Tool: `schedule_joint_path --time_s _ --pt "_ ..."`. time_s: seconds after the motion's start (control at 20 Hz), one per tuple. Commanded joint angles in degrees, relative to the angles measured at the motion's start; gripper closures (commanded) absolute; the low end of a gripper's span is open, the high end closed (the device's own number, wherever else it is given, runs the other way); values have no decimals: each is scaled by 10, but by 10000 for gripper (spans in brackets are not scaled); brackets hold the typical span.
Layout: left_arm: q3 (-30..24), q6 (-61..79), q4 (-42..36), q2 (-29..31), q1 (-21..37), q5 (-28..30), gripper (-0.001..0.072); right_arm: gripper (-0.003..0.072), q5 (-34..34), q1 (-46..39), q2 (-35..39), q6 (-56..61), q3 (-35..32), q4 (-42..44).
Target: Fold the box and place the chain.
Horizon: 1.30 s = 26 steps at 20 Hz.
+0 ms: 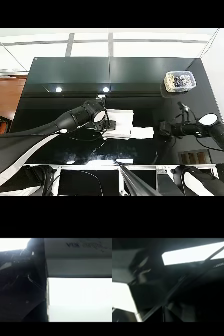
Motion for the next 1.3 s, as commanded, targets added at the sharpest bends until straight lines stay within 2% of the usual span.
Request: schedule_joint_path --time_s 0.0,0.2,0.3,0.45,0.5,0.55,0.6,0.65,0.85,1.0,1.05,1.25 --pt "0 0 0 0 0 0 684 676 40 33 -48 -65 -8 93" --pt "0 0 0 0 0 0 684 676 1 104 -88 -122 -2 168" --pt "0 0 0 0 0 0 684 674 4 118 -93 -155 13 202" --pt "0 0 0 0 0 0 684 671 28 118 -93 -161 47 201" --pt "0 0 0 0 0 0 684 626 37 118 -93 -160 55 201" --pt "0 0 0 0 0 0 684 439 49 118 -93 -160 63 202" --pt "0 0 0 0 0 0 684 206 60 118 -93 -160 69 202" --pt "0 0 0 0 0 0 684 96 67 118 -93 -160 73 202" --pt "0 0 0 0 0 0 684 95 67 135 -93 -157 74 217" --pt "0 0 0 0 0 0 684 96 6 193 -93 -121 76 215" --pt "0 0 0 0 0 0 684 96 -15 214 -93 -107 82 198" --pt "0 0 0 0 0 0 684 98 -77 311 -93 74 144 24"
